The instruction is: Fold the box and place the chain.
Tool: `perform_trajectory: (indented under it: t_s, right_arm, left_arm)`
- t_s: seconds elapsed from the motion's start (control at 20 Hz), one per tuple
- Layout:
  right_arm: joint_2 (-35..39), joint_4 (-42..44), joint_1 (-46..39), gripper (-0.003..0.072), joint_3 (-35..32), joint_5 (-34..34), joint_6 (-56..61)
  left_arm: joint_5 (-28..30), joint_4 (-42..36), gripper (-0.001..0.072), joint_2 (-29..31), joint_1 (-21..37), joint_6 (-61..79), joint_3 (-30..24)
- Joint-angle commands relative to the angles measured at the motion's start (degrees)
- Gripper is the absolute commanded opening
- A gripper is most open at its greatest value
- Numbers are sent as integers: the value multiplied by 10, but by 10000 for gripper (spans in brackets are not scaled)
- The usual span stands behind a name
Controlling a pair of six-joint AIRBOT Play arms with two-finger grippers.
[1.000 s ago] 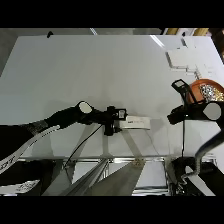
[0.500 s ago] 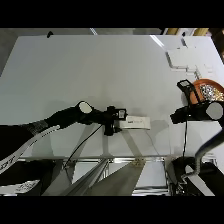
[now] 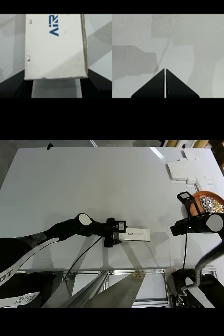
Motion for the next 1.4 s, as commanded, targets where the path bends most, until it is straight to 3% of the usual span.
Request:
perform_trajectory:
  t_s: [0.0, 0.15, 0.35, 0.75, 1.0, 1.3, 1.35]
  right_arm:
    - [0, 0, 0, 20, 0, 0, 0]
    - [0, 0, -1, 20, 0, 0, 0]
    - [0, 0, 0, 20, 0, 0, 0]
    - [0, 0, 0, 20, 0, 0, 0]
    - [0, 0, 0, 20, 0, 0, 0]
    - [0, 0, 0, 20, 0, 0, 0]
    - [0, 0, 0, 20, 0, 0, 0]
  left_arm:
    - [1, 10, 218, 52, 15, -45, 0]
    - [1, 74, 218, 127, 55, -129, 0]
    - [2, 218, 217, 213, 156, -305, 0]
    - [-21, 529, 218, 243, 479, -725, 0]
    - [-34, 537, 226, 242, 669, -824, 0]
    - [-54, 543, 234, 211, 744, -825, 0]
    - [-62, 543, 297, 201, 744, -825, 0]
